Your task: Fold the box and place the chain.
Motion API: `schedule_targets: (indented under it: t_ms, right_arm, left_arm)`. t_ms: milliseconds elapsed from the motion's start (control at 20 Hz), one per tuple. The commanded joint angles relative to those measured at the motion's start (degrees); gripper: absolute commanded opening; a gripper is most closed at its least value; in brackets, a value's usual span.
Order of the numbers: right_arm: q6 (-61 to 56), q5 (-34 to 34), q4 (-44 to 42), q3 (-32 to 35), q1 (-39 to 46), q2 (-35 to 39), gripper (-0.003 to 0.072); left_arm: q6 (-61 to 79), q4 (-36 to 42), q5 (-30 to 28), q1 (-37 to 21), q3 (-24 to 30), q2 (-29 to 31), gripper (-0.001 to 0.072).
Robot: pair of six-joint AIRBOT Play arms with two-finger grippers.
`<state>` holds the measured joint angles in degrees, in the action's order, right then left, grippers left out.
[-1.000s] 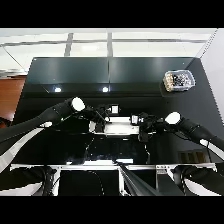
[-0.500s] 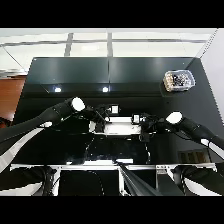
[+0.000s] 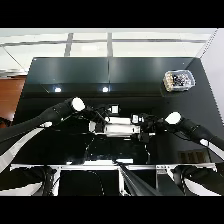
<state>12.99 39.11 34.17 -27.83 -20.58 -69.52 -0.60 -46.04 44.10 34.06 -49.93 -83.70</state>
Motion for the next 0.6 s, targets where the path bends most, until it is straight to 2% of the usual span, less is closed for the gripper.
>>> schedule_targets:
  t_ms: [0,100,150,250,350,400,500,550]
  right_arm:
    - [-0.1,-0.5,0.4,0.0,-0.1,0.0,0.0433]
    - [-0.2,-0.5,0.4,0.0,-0.1,0.0,0.0433]
    - [-0.2,-0.5,0.4,0.0,-0.1,0.0,0.0433]
    - [-0.2,-0.5,0.4,0.0,-0.1,0.0,0.0432]
    - [-0.1,-0.5,0.4,0.0,-0.1,0.0,0.0432]
    - [-0.1,-0.5,0.4,0.0,-0.1,0.0,0.0431]
    - [-0.1,-0.3,0.6,0.0,-0.1,0.0,0.0215]
    - [-0.1,-0.3,0.6,0.0,-0.1,0.0,0.0185]
  left_arm:
    - [0.0,0.0,-0.1,0.0,0.0,0.0,0.0024]
    - [0.0,0.0,0.1,0.0,0.0,0.0,0.0026]
    - [-0.1,0.0,0.4,0.0,-0.1,0.3,0.0075]
    - [-1.9,-0.5,1.2,0.0,0.0,2.1,0.0401]
    - [-8.8,-4.6,1.5,0.0,0.0,5.6,0.0574]
    - [-13.3,-8.2,2.0,-0.1,0.0,7.6,0.0585]
    - [-23.0,-16.5,5.8,-0.7,0.0,12.0,0.0585]
    - [-27.3,-19.5,8.8,-1.3,0.0,13.7,0.0585]
